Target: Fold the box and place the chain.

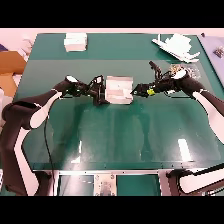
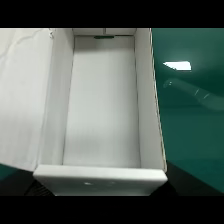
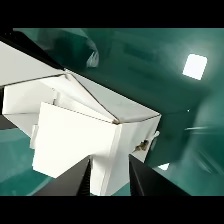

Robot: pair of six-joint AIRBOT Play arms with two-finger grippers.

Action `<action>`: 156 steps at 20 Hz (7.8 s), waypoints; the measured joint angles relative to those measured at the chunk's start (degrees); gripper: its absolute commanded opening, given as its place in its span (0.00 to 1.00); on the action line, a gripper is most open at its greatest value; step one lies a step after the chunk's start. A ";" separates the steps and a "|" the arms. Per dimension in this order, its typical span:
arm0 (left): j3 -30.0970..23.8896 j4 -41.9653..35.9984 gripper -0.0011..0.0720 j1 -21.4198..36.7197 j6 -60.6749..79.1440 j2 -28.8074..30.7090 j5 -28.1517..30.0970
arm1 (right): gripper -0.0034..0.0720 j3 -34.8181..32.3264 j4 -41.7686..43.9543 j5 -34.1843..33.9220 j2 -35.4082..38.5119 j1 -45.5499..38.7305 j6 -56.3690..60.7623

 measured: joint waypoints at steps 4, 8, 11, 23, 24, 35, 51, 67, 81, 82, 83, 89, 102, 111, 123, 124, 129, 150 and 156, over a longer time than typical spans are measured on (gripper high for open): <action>0.00 0.00 0.51 0.02 -0.09 0.00 0.00 | 0.45 0.44 -0.44 -1.16 0.00 1.97 0.81; 0.00 0.02 0.51 0.02 -0.07 0.02 -0.02 | 0.50 1.33 -3.23 -1.49 0.02 3.69 3.93; 0.00 0.04 0.51 0.00 0.00 0.04 -0.02 | 0.51 2.27 -7.17 -1.46 0.04 5.09 7.89; 0.00 -0.04 0.51 -0.09 0.02 0.00 -0.02 | 0.53 9.64 -26.62 3.26 -0.04 10.97 25.42; 0.00 -0.04 0.51 -0.09 0.02 0.00 0.02 | 0.53 9.90 -27.82 3.34 -0.04 11.34 26.60; 0.00 -0.04 0.51 -0.09 -0.04 0.00 0.04 | 0.53 12.28 -34.73 3.96 -1.11 14.53 33.59; 0.00 -0.02 0.51 -0.07 0.00 0.00 0.00 | 0.52 16.04 -44.70 6.47 -4.68 18.25 45.29; 0.00 0.11 0.51 -0.07 0.07 0.00 -0.33 | 0.47 21.22 -47.76 10.19 -9.40 20.52 49.20; 0.00 -0.04 0.51 0.02 -0.09 0.00 0.04 | 0.38 22.40 -48.76 11.76 -10.64 20.98 50.05; 0.00 -0.04 0.51 0.00 0.09 0.02 0.07 | 0.56 22.53 -48.26 11.74 -10.64 21.00 49.83; 0.00 -0.07 0.51 -0.04 0.11 0.02 0.13 | 0.55 22.67 -47.98 11.61 -10.64 21.14 49.83; 0.00 -0.11 0.51 -0.09 -0.02 0.00 0.28 | 0.73 25.11 -48.96 13.11 -10.45 20.96 49.92; 0.00 0.00 0.51 -0.09 0.00 0.00 0.02 | 0.08 31.43 -54.71 25.64 1.95 17.18 43.85; 0.00 0.00 0.51 -0.09 -0.02 0.00 -0.02 | 0.42 31.61 -55.21 22.88 7.72 -2.49 39.10; 0.00 0.00 0.51 -0.09 -0.02 0.00 -0.02 | 0.40 35.36 -52.50 5.90 -3.78 -14.71 33.77; 0.00 0.00 0.51 -0.09 0.00 0.00 -0.02 | 0.40 36.52 -52.50 4.92 -5.29 -15.13 33.62; 0.00 0.00 0.51 -0.09 0.00 0.00 -0.02 | 0.39 41.09 -52.52 1.42 -12.13 -16.17 33.38; 0.00 -0.02 0.51 -0.09 -0.02 0.00 0.00 | 0.43 42.84 -52.11 -10.86 -24.17 -16.61 31.98; 0.00 -0.02 0.51 -0.09 -0.02 0.00 0.00 | 0.07 42.88 -51.98 -11.76 -25.40 -16.61 31.87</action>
